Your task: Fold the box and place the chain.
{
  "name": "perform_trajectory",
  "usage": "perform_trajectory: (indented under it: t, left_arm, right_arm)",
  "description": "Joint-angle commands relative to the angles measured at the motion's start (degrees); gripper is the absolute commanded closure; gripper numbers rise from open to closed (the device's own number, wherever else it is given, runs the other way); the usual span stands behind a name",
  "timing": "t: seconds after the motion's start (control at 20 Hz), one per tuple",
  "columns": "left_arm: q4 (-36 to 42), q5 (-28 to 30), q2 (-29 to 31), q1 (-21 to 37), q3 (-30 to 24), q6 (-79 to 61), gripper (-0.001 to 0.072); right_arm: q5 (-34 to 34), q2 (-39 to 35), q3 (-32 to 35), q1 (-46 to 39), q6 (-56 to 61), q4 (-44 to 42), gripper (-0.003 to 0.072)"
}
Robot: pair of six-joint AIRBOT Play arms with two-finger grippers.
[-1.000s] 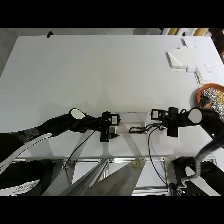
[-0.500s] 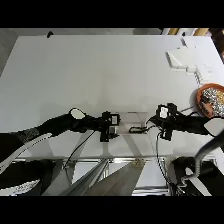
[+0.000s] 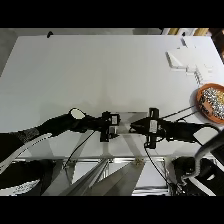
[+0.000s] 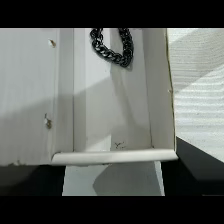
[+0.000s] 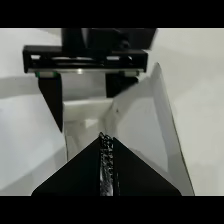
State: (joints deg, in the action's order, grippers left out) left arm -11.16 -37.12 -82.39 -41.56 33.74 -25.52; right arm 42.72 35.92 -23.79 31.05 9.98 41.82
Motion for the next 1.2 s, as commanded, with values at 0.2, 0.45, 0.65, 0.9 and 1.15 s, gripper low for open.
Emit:
perform_trajectory:
  t: [0.2,0.45,0.65,0.9,1.15]
  left_arm:
    - [0.0,0.0,0.04,0.02,-0.02,-0.02,0.0435]
    - [0.0,0.0,0.04,0.02,-0.02,0.0,0.0435]
    - [0.0,0.0,0.04,0.02,-0.02,-0.02,0.0435]
    - [0.0,0.0,0.04,0.02,-0.02,-0.02,0.0435]
    - [0.0,0.02,0.04,0.02,-0.02,-0.02,0.0435]
  right_arm:
    - [-8.87,12.09,-0.07,8.15,0.04,-0.66,0.0668]
    - [-4.42,7.76,-2.47,4.55,0.17,8.68,0.0454]
    - [8.22,0.68,-5.99,-5.86,2.19,29.16,0.0457]
    - [10.71,0.63,-5.88,-21.59,1.11,34.77,0.0457]
    - [10.62,12.9,-5.88,-23.74,-4.02,38.38,0.0457]
